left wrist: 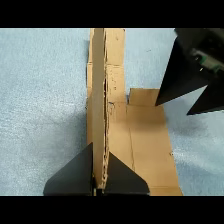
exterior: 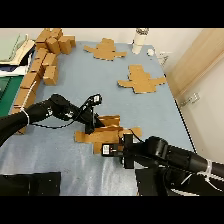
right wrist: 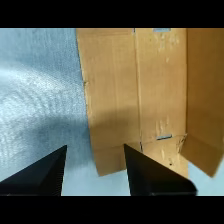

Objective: Fold the box.

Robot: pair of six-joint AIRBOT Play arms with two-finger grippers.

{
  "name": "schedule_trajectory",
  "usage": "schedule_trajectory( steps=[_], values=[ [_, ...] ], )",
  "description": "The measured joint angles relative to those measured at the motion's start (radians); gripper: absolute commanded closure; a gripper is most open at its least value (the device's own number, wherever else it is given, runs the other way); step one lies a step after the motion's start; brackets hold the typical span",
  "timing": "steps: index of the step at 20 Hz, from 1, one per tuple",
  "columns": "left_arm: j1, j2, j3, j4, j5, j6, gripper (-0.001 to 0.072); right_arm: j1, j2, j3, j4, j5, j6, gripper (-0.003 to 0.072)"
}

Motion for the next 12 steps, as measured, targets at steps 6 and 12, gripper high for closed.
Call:
schedule_trajectory(
  steps=[6,12],
  values=[
    [0.000,0.000,0.000,0.000,0.000,0.000,0.0698,0.017,-0.069,-0.002,-0.088,0.073,-0.006,0.0150],
    [0.000,0.000,0.000,0.000,0.000,0.000,0.0698,0.021,-0.102,0.002,-0.141,0.110,0.021,0.0151]
  ],
)
